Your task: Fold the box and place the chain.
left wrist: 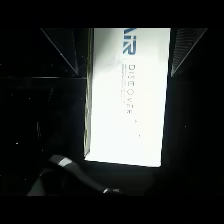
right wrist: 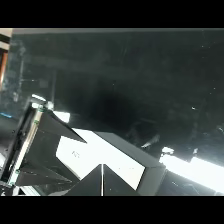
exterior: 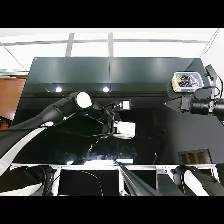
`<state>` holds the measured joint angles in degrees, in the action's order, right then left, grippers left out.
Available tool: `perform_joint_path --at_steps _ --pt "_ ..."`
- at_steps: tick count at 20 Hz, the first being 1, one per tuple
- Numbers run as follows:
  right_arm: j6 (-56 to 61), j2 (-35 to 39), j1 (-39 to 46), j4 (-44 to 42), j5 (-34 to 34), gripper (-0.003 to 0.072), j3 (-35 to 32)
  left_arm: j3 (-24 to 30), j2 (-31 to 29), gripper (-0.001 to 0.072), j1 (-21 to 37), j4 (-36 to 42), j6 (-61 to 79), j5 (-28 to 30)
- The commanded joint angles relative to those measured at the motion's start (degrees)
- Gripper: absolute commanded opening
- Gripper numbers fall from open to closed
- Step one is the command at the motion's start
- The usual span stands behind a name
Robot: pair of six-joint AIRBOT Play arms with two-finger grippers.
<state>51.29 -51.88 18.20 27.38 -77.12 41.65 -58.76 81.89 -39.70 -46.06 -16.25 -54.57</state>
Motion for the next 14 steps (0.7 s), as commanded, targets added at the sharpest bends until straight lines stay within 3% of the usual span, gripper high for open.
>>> perform_joint_path --at_steps 1,14 --pt "-0.8 0.1 0.2 0.0 0.0 0.0012 0.0 -1.5 2.1 0.0714 -0.7 0.3 -0.9 -0.7" --pt "-1.0 0.1 0.2 0.8 0.4 0.0012 0.0 -1.5 2.9 0.0713 -1.7 0.2 -2.1 -1.7"
